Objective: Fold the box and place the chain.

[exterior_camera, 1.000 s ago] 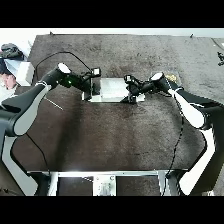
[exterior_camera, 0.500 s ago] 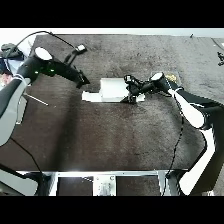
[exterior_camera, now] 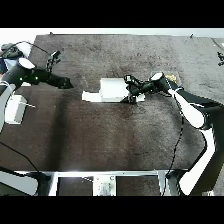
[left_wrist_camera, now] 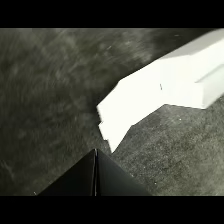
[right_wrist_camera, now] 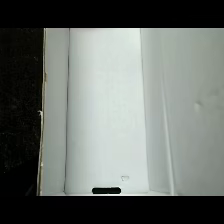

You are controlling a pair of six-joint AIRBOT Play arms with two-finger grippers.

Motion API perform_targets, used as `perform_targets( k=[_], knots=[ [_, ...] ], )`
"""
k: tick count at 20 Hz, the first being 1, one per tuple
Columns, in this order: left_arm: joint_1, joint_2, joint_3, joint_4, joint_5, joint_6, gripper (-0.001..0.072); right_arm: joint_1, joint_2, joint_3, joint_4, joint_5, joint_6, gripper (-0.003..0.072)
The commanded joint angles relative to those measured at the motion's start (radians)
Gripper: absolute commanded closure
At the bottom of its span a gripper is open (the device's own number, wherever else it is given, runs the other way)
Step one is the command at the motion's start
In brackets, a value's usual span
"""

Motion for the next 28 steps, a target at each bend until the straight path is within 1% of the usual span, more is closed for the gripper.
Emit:
perform_targets(
  k=[1,3,5,9,12,14,17,20,23,25,26,27,28],
  knots=[
    [0.010,-0.004,-0.101,-0.023,0.115,-0.072,0.0700,0.000,0.000,0.000,0.000,0.000,0.000,0.0214],
    [0.010,-0.031,-0.125,-0.119,0.127,-0.070,0.0700,0.000,0.000,0.000,0.000,0.000,0.000,0.0214],
    [0.010,-0.067,-0.125,-0.170,0.134,-0.070,0.0699,0.000,0.000,0.000,0.000,0.000,0.000,0.0214],
    [0.008,-0.145,-0.125,-0.302,0.108,-0.052,0.0700,0.000,0.000,0.000,0.000,0.000,0.000,0.0214],
    [-0.018,-0.168,-0.125,-0.314,0.111,-0.032,0.0700,0.001,0.000,0.000,0.000,0.000,0.000,0.0214],
    [-0.055,-0.177,-0.125,-0.311,0.137,-0.027,0.0700,0.001,0.000,0.000,0.000,0.000,0.000,0.0214],
    [-0.089,-0.187,-0.124,-0.364,0.141,-0.026,0.0700,0.001,0.000,0.000,0.000,0.000,0.000,0.0214],
    [-0.104,-0.183,-0.098,-0.457,0.120,0.011,0.0699,0.001,0.000,0.000,0.000,0.001,0.000,0.0214],
    [-0.126,-0.182,-0.051,-0.479,0.082,0.010,0.0697,0.001,0.000,0.000,0.000,0.000,0.000,0.0214],
    [-0.149,-0.181,-0.050,-0.493,0.090,0.006,0.0695,0.001,0.000,0.000,0.000,0.000,0.000,0.0214],
    [-0.162,-0.181,-0.050,-0.496,0.096,0.005,0.0673,0.001,0.000,0.000,0.000,0.000,0.000,0.0214],
    [-0.172,-0.181,-0.050,-0.497,0.100,0.003,0.0436,0.001,0.000,0.000,0.000,0.000,0.000,0.0214],
    [-0.180,-0.181,-0.050,-0.497,0.106,-0.001,0.0349,0.001,0.000,0.000,0.000,0.000,0.000,0.0214]
  ],
)
